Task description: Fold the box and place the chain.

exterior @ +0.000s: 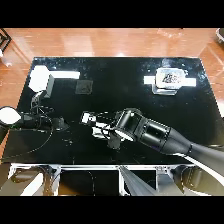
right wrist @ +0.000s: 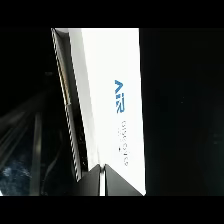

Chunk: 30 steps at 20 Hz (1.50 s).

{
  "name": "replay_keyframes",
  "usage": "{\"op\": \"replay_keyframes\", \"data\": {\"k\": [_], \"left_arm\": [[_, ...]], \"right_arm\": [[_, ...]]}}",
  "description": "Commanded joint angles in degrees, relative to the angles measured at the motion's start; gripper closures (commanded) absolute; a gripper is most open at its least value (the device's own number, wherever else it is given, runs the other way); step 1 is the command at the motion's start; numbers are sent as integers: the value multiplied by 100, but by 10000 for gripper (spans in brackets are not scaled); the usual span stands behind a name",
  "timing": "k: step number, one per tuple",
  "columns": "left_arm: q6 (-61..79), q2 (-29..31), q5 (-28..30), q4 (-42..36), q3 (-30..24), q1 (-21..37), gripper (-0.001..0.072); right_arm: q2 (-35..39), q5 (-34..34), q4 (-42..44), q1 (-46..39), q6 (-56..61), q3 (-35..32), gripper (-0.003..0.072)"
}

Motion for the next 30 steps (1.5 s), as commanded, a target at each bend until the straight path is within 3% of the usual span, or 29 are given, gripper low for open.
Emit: {"op": "replay_keyframes", "data": {"k": [1,19,21,26,28,29,30], "left_arm": [[2,0,0,0,-2,7,123],[2,0,-2,-4,-2,4,123],[2,0,-15,-13,-2,4,123],[2,0,-46,-24,-2,-2,123],[24,0,-76,-26,-2,-4,123],[105,0,-87,-46,-2,-4,123],[157,0,-90,-107,-2,-4,123]], "right_arm": [[-7,0,175,2,-22,-59,664],[-109,-302,398,15,-98,-348,659],[-94,-420,374,13,72,-345,373],[455,-240,59,-109,791,-190,370],[986,168,92,-461,1565,-199,403],[1287,380,271,-695,2013,-284,568],[1622,409,579,-938,2485,-557,671]]}}
